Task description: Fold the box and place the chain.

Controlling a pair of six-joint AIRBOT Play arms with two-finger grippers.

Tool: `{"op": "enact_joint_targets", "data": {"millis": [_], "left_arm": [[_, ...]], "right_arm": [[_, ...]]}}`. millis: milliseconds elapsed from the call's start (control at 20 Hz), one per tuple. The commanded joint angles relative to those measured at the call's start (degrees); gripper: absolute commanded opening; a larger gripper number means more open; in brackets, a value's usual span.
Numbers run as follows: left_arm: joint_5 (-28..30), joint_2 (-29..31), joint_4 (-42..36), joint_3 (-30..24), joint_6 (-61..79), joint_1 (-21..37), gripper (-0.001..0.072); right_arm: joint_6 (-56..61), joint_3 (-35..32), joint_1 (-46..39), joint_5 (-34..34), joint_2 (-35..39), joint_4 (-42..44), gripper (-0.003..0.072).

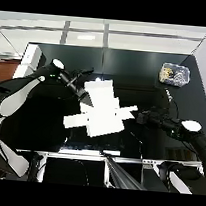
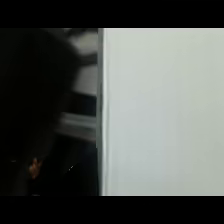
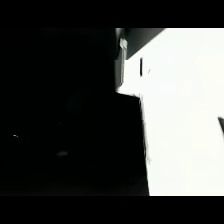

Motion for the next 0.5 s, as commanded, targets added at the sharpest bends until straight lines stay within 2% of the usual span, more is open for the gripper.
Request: {"op": "enact_joint_targets", "data": {"millis": [0,50,200,300,450], "left_arm": [[-0.94,-0.79,1.46,0.11,-0.46,0.04,0.0026],[-0.94,-0.76,1.46,0.13,-0.48,0.15,0.0025],[-1.31,0.44,2.69,0.07,-2.56,0.39,0.0022],[-0.59,4.0,5.7,-0.94,-3.04,0.26,0.0021],[9.03,14.84,5.66,-8.76,2.78,0.02,0.0021]], "right_arm": [[0.96,-0.02,-0.04,-0.52,0.04,-0.17,0.0596],[1.18,0.15,-0.28,-0.59,0.04,-0.35,0.0686],[4.28,5.64,-4.7,5.6,0.04,-10.78,0.0684],[10.45,13.51,-8.74,15.19,0.04,-22.23,0.0684],[16.11,25.44,-11.85,30.8,0.07,-33.51,0.0684]]}}
